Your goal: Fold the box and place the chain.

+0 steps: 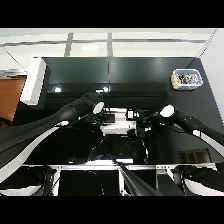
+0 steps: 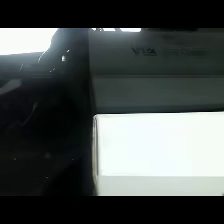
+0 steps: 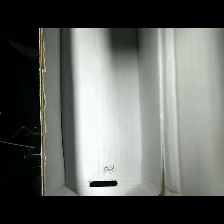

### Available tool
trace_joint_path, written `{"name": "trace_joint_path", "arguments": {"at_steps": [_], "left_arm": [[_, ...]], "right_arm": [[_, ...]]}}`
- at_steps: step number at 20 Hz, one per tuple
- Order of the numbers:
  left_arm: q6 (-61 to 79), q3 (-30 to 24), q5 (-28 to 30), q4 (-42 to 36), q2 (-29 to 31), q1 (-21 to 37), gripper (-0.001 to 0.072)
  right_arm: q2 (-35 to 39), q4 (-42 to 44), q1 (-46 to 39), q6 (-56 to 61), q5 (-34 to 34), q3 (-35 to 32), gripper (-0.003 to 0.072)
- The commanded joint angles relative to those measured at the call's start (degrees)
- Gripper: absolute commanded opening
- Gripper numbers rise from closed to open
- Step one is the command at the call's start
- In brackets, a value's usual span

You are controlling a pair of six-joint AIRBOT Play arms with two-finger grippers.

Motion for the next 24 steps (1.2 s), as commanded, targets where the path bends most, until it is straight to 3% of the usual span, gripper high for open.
{"name": "trace_joint_path", "arguments": {"at_steps": [1, 3, 4, 5, 12, 24], "left_arm": [[0.0, 1.7, -1.2, 0.0, -1.2, -0.7, 0.0029], [0.0, 2.3, -1.2, 0.1, -1.2, -0.7, 0.0029], [0.0, 2.3, -1.4, 0.1, -1.2, -0.7, 0.0029], [0.0, 2.3, -1.5, 0.1, -1.2, -0.7, 0.0029], [0.0, 2.3, -3.1, 0.1, -1.2, -0.7, 0.0029], [0.0, 2.3, -3.1, 0.1, -1.2, -0.7, 0.003]], "right_arm": [[0.0, 0.0, 0.1, 0.0, 0.0, 0.0, 0.0469], [0.0, 0.0, 0.1, 0.0, 0.0, 0.0, 0.0473], [0.0, 0.2, 0.1, 0.2, -0.3, 0.0, 0.0624], [0.1, 0.3, 0.1, 0.8, -0.9, 0.0, 0.072], [7.4, -8.8, -1.1, 7.2, 6.6, 0.0, 0.0713], [9.0, -11.9, -3.7, 6.7, 5.0, 0.0, 0.0712]]}}
